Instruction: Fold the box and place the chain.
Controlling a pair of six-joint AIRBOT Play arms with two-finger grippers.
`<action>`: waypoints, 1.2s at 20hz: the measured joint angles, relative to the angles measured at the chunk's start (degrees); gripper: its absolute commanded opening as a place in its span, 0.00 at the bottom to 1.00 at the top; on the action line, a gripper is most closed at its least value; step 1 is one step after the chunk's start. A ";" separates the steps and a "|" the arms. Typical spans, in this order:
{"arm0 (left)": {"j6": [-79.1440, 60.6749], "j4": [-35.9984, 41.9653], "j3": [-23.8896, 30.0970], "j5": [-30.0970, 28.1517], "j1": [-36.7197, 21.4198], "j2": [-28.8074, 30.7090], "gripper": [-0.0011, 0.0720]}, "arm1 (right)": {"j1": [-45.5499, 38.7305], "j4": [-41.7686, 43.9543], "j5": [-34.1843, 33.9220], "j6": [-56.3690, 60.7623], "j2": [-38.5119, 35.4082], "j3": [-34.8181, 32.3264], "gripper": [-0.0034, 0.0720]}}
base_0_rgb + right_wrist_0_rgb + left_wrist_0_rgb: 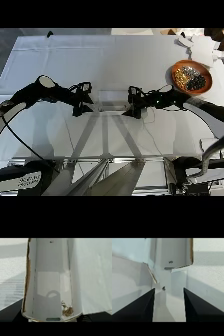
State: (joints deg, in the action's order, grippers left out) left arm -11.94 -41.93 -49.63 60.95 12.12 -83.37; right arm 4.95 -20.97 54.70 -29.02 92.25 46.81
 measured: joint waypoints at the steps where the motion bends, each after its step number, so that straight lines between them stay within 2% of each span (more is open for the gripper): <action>1: -1.20 0.59 0.07 0.04 0.02 -0.72 0.55 | 0.00 0.00 0.00 0.00 0.00 0.00 0.73; 6: -4.28 2.54 0.17 1.14 0.09 -2.40 0.54 | 0.00 0.00 -0.04 0.02 0.00 0.00 0.73; 9: -6.67 3.52 0.20 2.91 0.09 -2.71 0.44 | 0.00 0.00 -0.02 0.02 0.00 0.00 0.73; 14: -8.41 4.22 0.20 4.37 0.07 -2.86 0.43 | 0.00 0.00 -0.02 0.02 0.00 0.00 0.73; 15: -8.72 4.50 0.20 4.44 0.07 -2.89 0.36 | 0.00 0.00 0.00 0.00 0.00 0.00 0.73; 20: -10.45 6.51 0.20 5.79 -0.02 -2.89 0.37 | 0.00 0.00 -0.02 0.02 0.00 0.00 0.73; 21: -10.36 5.99 0.20 6.27 -0.20 -2.89 0.41 | 0.00 0.00 -0.02 0.02 0.00 0.00 0.73; 24: -8.07 2.86 0.20 6.45 -1.03 -2.89 0.42 | 0.00 0.00 -0.02 0.02 0.00 0.00 0.73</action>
